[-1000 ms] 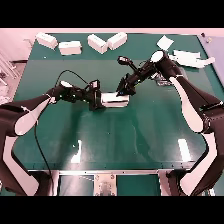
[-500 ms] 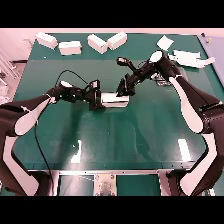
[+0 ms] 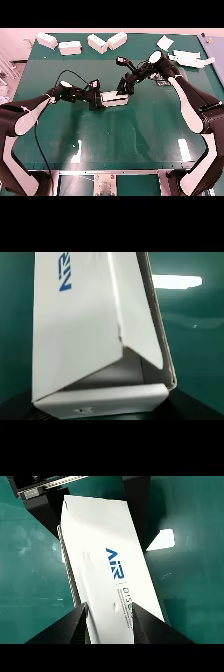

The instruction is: Fold the box and place the chain.

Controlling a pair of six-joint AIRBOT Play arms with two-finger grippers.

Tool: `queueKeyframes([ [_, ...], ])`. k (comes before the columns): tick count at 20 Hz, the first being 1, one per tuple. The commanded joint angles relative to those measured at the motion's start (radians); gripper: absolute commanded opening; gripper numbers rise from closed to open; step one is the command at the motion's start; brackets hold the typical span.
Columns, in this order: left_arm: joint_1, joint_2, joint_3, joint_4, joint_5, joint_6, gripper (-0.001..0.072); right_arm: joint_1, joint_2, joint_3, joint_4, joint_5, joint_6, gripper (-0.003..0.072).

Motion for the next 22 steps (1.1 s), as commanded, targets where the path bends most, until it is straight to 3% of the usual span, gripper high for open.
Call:
queueKeyframes([
  [1,-0.001,0.0,0.0,0.001,-0.005,0.002,0.058,0.0,-0.001,-0.004,-0.014,-0.01,0.013,0.0289],
  [22,-0.001,0.0,0.0,0.001,-0.005,0.002,0.058,0.029,0.0,-0.181,0.036,0.018,0.008,0.0298],
])
